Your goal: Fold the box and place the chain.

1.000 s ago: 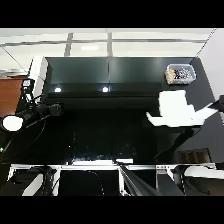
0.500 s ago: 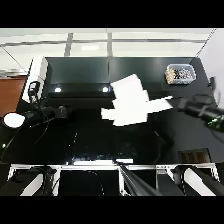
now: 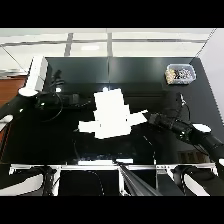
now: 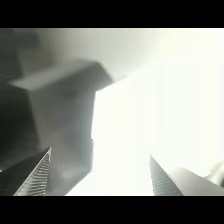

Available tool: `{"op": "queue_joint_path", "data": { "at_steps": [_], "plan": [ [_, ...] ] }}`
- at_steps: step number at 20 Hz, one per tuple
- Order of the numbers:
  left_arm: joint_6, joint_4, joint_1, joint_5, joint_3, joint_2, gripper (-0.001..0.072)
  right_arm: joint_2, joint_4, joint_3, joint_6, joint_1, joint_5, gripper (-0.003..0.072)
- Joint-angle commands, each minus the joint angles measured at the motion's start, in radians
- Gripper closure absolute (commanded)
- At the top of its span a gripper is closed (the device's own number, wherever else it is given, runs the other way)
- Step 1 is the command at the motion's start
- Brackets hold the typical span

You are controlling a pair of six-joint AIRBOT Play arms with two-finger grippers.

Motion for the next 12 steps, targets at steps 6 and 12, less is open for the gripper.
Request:
{"op": "queue_joint_path", "data": {
  "at_steps": [6,12],
  "plan": [
    [0.062,0.0,-0.173,-0.45,0.29,-0.39,0.0012,0.003,0.037,-0.009,-0.006,0.042,-0.037,0.0674],
    [0.13,0.222,-0.169,-0.615,0.482,-0.485,0.0097,0.003,0.037,-0.009,-0.006,0.042,-0.037,0.0674]
  ]
}}
